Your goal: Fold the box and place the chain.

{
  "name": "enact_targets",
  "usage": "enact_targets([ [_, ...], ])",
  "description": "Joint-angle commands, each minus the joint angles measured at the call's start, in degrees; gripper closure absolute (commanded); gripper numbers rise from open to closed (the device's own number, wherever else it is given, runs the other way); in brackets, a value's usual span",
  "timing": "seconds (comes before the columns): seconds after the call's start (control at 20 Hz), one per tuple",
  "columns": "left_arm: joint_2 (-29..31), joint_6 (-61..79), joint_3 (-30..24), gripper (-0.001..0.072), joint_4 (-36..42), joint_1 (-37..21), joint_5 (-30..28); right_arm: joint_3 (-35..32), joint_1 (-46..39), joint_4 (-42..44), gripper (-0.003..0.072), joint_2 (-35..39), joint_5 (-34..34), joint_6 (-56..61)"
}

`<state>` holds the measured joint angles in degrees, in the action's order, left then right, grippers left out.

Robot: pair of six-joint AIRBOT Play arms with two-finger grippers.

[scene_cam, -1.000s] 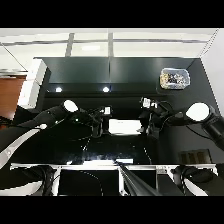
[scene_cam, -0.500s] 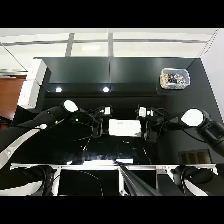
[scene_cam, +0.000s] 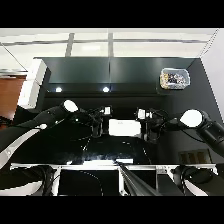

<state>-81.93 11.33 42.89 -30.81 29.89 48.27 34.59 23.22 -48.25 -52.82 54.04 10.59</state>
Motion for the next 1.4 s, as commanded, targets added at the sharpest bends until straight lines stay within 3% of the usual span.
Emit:
enact_targets([
  [0.0, -0.02, 0.0, 0.04, 0.0374, -0.02, 0.04, 0.0, -0.02, 1.33, -0.31, -0.0003, -0.83, -1.11, -1.03],
  [0.75, -0.02, 0.0, 0.04, 0.0374, -0.02, 0.04, 0.0, 0.0, 2.73, -2.8, -0.0003, -1.88, -8.92, -1.2],
  [1.3, -0.02, 0.0, 0.04, 0.0374, -0.02, 0.04, 0.02, 0.04, 2.73, 0.9, -0.0001, -1.92, -10.51, 0.46],
  [1.35, -0.02, 0.0, 0.04, 0.0374, 0.0, 0.04, 0.02, 0.04, 2.73, 0.92, 0.0073, -1.92, -10.08, 0.92],
])
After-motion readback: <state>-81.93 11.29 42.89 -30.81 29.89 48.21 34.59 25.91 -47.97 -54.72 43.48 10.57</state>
